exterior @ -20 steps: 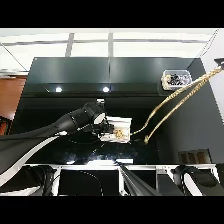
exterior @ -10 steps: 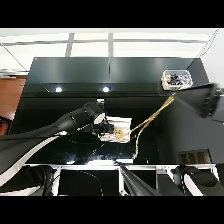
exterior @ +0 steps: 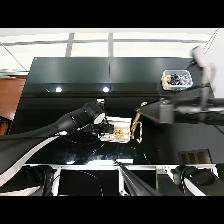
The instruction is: Fold the box and place the chain.
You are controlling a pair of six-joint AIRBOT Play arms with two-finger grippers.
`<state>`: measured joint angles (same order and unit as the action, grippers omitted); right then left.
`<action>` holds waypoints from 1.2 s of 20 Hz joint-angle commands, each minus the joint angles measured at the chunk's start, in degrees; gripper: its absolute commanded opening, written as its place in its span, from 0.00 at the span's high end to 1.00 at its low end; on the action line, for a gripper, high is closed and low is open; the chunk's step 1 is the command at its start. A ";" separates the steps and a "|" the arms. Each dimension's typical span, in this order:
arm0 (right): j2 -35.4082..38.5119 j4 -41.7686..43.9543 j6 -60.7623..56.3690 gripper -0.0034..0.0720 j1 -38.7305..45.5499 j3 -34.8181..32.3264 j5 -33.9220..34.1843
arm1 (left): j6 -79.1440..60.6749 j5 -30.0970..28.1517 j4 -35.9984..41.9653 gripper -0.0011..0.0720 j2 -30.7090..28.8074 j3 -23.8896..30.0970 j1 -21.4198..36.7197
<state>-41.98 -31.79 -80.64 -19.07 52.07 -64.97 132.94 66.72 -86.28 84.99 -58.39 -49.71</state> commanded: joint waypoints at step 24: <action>-7.48 -14.67 11.06 0.48 8.96 -4.20 -7.65 | -0.04 0.02 -0.04 0.94 0.04 0.02 0.04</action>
<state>-53.89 -43.94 -74.02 -17.91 47.77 -64.23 132.92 66.74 -86.28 84.99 -58.39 -49.71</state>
